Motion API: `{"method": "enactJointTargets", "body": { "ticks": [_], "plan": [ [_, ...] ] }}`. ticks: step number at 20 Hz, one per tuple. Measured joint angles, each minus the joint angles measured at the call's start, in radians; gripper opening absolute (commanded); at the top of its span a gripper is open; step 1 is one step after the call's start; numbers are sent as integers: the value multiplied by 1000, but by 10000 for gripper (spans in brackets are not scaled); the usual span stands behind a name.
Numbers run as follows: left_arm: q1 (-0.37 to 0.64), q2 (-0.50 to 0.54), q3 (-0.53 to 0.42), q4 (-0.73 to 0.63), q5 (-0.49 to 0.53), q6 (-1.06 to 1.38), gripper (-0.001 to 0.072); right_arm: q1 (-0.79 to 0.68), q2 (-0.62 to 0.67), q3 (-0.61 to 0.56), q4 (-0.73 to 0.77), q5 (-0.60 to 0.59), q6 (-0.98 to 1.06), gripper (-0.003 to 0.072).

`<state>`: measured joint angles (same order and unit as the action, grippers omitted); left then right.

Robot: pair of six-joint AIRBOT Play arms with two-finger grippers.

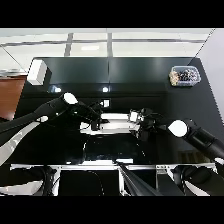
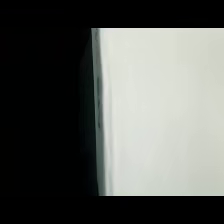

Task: Fold the box and place the chain.

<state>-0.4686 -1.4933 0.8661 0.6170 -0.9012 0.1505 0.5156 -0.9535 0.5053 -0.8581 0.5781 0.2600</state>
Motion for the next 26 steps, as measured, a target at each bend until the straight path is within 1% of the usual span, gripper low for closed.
{"method": "enactJointTargets", "body": {
  "ticks": [6,8,11,16,26],
  "plan": [
    [0,0,0,0,2,0,29,-57,-40,8,135,49,-137,714],
    [0,0,0,0,2,0,29,-68,-63,11,194,68,-196,714],
    [0,0,0,1,2,0,29,-76,-105,13,244,84,-272,713],
    [0,0,0,0,2,0,29,-79,-161,13,274,91,-362,714],
    [0,0,0,-1,2,0,29,-80,-209,14,312,100,-421,713]
  ]
}}
